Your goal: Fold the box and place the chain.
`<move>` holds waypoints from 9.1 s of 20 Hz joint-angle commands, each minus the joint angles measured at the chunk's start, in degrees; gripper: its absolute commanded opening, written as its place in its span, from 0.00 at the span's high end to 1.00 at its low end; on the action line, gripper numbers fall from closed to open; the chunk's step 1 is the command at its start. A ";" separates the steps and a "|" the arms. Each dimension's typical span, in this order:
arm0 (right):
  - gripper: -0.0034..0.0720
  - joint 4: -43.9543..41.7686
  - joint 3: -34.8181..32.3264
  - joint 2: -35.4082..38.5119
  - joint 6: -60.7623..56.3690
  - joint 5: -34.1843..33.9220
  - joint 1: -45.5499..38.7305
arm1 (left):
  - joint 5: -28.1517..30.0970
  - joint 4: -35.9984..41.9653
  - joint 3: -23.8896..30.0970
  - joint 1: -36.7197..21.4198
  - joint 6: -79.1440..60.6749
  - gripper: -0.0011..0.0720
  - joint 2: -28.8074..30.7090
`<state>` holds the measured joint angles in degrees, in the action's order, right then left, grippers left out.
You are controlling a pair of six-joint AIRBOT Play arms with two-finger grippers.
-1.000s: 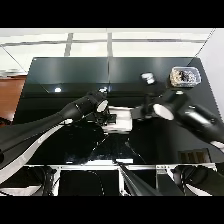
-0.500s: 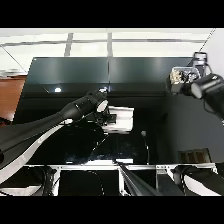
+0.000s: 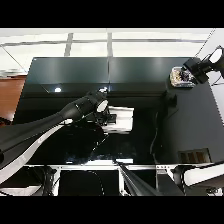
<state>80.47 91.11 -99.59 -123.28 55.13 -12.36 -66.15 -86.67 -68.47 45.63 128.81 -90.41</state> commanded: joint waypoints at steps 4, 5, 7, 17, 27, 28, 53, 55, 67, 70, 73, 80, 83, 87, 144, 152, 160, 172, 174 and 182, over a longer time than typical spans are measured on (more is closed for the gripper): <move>0.08 -10.38 8.83 -10.58 -2.97 -0.90 -1.09 | -0.13 -0.02 -0.04 -0.04 0.00 0.95 0.02; 0.09 -10.38 8.83 -10.95 -3.52 -0.85 -1.09 | -0.13 -0.02 -0.04 -0.04 0.00 0.95 0.02; 0.24 -10.14 8.83 -11.58 -4.33 -0.31 -1.09 | -0.13 -0.02 -0.04 -0.04 0.00 0.95 0.02; 0.94 -14.19 9.22 -7.48 15.37 6.47 -1.86 | -0.04 -0.04 -0.07 -0.04 0.00 0.95 0.02; 0.94 -15.87 10.73 19.58 28.55 10.82 -1.81 | 0.09 -0.02 -0.07 -0.04 0.00 0.95 0.02; 0.94 -16.68 10.75 21.88 29.20 11.63 -1.81 | 0.11 -0.02 -0.07 -0.04 0.00 0.95 0.02; 0.94 -36.00 -2.01 43.85 33.73 30.32 20.63 | 0.09 0.02 -0.07 -0.04 0.00 0.95 0.02; 0.94 -35.98 -8.79 43.76 33.77 24.28 26.51 | 0.07 0.02 -0.04 -0.04 0.00 0.95 0.02; 0.94 -36.94 -37.68 42.88 33.46 -0.39 37.46 | -0.11 0.17 -0.04 -0.04 0.00 0.95 0.02; 0.94 -36.83 -39.47 42.84 33.46 -0.55 37.46 | -0.11 0.17 -0.04 -0.04 0.00 0.95 0.02; 0.70 -36.83 -39.58 42.84 33.31 -1.40 37.44 | -0.11 0.17 -0.04 -0.04 0.00 0.95 0.02; 0.53 -8.63 -40.98 44.04 33.55 12.11 28.65 | -0.11 0.20 -0.07 -0.04 0.00 0.95 0.02; 0.37 -0.46 -48.46 44.02 39.26 -0.92 27.71 | -0.57 0.17 -0.04 -0.04 0.00 0.95 0.02; 0.07 -19.37 -57.72 41.62 72.70 -17.07 28.20 | -0.39 0.17 -0.04 -0.04 0.00 0.95 0.02; 0.94 -73.66 -34.69 55.69 69.33 -0.85 24.70 | -0.46 0.39 -0.04 -0.02 0.00 0.95 0.02; 0.94 -44.83 -37.66 51.54 56.94 2.73 28.89 | -0.48 0.39 -0.04 -0.02 0.00 0.95 0.02; 0.81 -42.53 -48.06 45.55 55.43 -5.31 35.41 | -0.48 0.39 -0.04 -0.02 0.00 0.95 0.02; 0.64 -23.41 -47.82 45.46 54.47 13.29 16.65 | 0.31 0.22 -0.04 -0.04 0.00 0.95 0.02; 0.64 -23.50 -47.82 45.46 54.49 12.37 16.41 | 0.02 0.42 -0.07 -0.04 0.00 0.95 0.02; 0.64 -24.04 -47.82 45.46 54.93 10.32 16.41 | -0.46 1.77 -0.04 0.07 9.01 0.36 2.93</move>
<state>55.96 43.33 -54.17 -68.62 65.69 4.21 -66.63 -85.19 -68.47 45.65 134.89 -88.90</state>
